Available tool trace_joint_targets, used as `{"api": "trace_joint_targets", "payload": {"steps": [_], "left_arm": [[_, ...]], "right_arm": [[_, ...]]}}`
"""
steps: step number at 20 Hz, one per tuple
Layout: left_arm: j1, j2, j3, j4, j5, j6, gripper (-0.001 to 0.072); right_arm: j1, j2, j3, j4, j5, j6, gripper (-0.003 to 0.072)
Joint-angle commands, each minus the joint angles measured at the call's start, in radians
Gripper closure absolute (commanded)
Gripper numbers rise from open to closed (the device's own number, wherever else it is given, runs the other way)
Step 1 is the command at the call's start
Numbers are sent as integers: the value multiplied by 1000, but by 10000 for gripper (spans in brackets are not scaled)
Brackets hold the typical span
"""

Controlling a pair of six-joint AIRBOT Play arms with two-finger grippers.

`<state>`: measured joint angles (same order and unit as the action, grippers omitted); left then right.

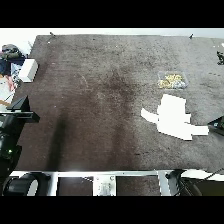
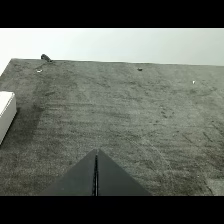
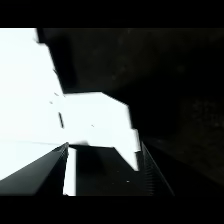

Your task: Fold the box and place the chain.

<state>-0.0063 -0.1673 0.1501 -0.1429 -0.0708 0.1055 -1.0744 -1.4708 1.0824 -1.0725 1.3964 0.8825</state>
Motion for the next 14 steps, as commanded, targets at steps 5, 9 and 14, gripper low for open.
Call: {"api": "trace_joint_targets", "payload": {"steps": [5,9,14], "left_arm": [[0,1,0,0,0,0,698],[0,1,0,0,0,0,698],[0,1,0,0,0,0,698]], "right_arm": [[-3,-180,15,113,97,-229,244],[43,-275,13,138,162,-264,245],[101,-322,13,165,304,-417,676]]}}
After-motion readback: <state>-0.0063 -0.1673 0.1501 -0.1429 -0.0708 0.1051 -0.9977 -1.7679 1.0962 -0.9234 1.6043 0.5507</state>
